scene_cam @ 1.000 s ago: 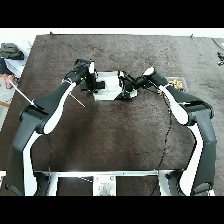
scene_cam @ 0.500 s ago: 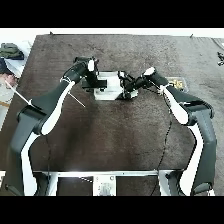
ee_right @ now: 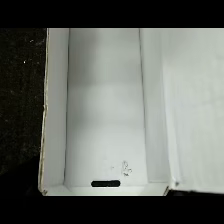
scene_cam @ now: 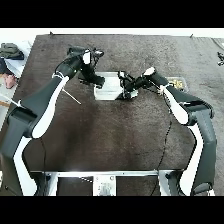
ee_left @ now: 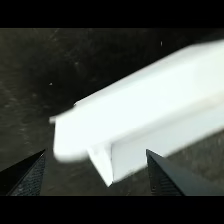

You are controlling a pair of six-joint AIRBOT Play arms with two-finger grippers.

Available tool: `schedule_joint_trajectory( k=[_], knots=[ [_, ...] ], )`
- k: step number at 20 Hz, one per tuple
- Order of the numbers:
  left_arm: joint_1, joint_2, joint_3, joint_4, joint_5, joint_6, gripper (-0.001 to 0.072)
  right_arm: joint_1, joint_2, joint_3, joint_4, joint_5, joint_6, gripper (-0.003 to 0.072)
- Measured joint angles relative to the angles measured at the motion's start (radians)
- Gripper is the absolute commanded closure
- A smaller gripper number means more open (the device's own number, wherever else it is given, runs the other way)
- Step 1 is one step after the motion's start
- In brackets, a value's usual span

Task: Fold the box and place the chain.

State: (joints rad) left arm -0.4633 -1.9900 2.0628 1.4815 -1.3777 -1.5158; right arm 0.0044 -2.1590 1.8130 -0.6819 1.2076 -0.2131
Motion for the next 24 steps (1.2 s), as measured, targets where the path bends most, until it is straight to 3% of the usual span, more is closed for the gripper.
schedule_joint_trajectory(
  k=[6, 14, 20, 21, 24],
  knots=[
    [0.077, 0.063, -0.003, -0.03, 0.002, 0.253, 0.0014, 0.0, 0.0, 0.0, 0.0, 0.0, 0.0, 0.0518],
    [0.322, 0.074, -0.116, -0.49, 0.037, 0.776, 0.0014, 0.0, 0.0, 0.0, 0.0, 0.0, 0.0, 0.0518],
    [0.343, 0.074, -0.237, -0.615, 0.098, 1.072, 0.0017, 0.0, 0.0, 0.0, 0.0, 0.0, 0.001, 0.0518],
    [0.344, 0.072, -0.245, -0.642, 0.101, 1.095, 0.0113, 0.0, 0.0, 0.0, 0.0, 0.0, 0.001, 0.0518],
    [0.345, 0.052, -0.262, -0.738, 0.106, 1.194, 0.0115, 0.0, 0.0, 0.0, 0.0, 0.0, 0.001, 0.0518]
  ],
)
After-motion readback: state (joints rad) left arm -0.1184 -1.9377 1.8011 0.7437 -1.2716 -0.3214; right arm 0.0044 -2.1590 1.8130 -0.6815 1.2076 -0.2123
